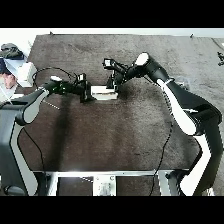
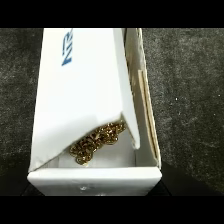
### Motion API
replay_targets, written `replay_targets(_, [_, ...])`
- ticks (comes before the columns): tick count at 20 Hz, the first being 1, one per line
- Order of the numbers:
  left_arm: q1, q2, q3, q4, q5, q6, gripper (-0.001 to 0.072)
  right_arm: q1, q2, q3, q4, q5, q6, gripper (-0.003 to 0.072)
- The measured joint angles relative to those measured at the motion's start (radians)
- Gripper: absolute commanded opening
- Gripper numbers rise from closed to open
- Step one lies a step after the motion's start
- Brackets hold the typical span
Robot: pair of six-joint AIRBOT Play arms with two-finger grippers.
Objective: Fold the box and place the chain.
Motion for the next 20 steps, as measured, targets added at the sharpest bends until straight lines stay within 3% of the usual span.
replay_targets(20, [0.001,0.000,0.000,-0.001,0.002,-0.001,0.0205,0.012,-0.010,-0.008,-0.027,-0.012,0.001,0.0150])
